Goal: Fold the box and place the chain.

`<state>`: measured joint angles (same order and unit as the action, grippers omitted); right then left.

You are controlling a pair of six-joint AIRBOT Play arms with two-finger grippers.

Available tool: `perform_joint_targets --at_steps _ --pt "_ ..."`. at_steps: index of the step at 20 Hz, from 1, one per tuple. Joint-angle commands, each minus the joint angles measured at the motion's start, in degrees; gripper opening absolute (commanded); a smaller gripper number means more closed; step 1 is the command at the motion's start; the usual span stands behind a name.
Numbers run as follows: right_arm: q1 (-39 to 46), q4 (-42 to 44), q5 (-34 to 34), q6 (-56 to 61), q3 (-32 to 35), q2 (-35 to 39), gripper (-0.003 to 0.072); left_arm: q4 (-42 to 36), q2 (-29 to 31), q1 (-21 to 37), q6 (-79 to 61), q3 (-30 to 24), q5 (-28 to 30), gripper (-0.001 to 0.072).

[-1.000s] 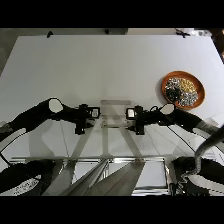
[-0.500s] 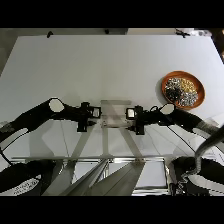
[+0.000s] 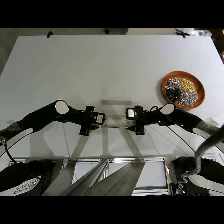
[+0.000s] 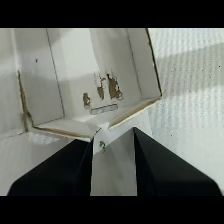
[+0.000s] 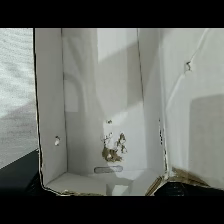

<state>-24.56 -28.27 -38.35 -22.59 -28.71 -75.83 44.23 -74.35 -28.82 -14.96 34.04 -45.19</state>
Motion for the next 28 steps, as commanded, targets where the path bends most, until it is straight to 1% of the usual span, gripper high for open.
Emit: perform_joint_targets --at_steps 1,5,6,9,14,18,19,20,21,22,23,25,26,27,28 --pt "-0.02 0.02 0.0 0.0 0.04 -0.02 0.0396 -0.13 -0.09 -0.37 -0.63 -0.02 2.1 0.0267" --pt "-0.02 0.0 0.0 0.0 0.04 -0.02 0.0396 -4.09 -0.09 -2.25 -0.5 -0.04 2.95 0.026" --pt "-0.02 0.02 0.0 0.0 0.02 0.0 0.0396 -4.5 -0.09 -2.89 -0.5 -0.02 3.28 0.0205" --pt "-0.02 0.02 0.0 0.0 0.02 0.0 0.0396 -4.81 -0.09 -3.85 -0.48 -0.04 4.79 0.014" --pt "-0.02 0.02 0.0 0.02 0.02 0.0 0.0396 -5.05 -0.11 -4.26 -0.17 -0.04 5.22 0.0128" --pt "-0.02 0.02 0.0 0.02 0.02 -0.02 0.0396 -7.98 -0.11 -6.03 -0.15 -0.04 6.47 0.0135" --pt "-0.02 0.02 0.0 0.0 0.02 0.0 0.0396 -8.24 -0.11 -6.36 -0.13 -0.04 6.4 0.0154" --pt "-0.02 0.02 0.0 0.02 0.02 0.0 0.0396 -8.48 -0.11 -6.64 -0.07 -0.04 6.43 0.0157" --pt "-0.02 0.02 0.0 0.02 0.04 -0.02 0.0396 -8.7 -0.11 -6.67 -0.04 -0.04 6.36 0.0212" --pt "-0.02 0.02 0.0 0.02 0.02 0.0 0.0396 -8.9 -0.11 -6.67 0.0 -0.04 6.38 0.0312" --pt "-0.02 0.02 0.0 0.02 0.04 0.0 0.0396 -8.87 -0.11 -6.67 0.02 -0.04 6.32 0.0349" --pt "-0.02 0.02 0.0 0.0 0.04 0.0 0.0396 -8.85 -0.11 -6.64 -0.02 -0.04 6.12 0.0348" --pt "-0.02 0.02 0.0 0.02 0.02 0.0 0.0396 -8.85 -0.02 -6.64 0.0 -0.04 6.21 0.034" --pt "-0.02 0.02 0.0 0.02 0.02 0.0 0.0396 -8.76 0.33 -6.64 0.46 -0.04 6.05 0.0282" --pt "-0.02 0.02 0.0 0.02 0.04 0.0 0.0396 -8.57 1.38 -6.49 3.41 -0.04 5.97 0.0102"
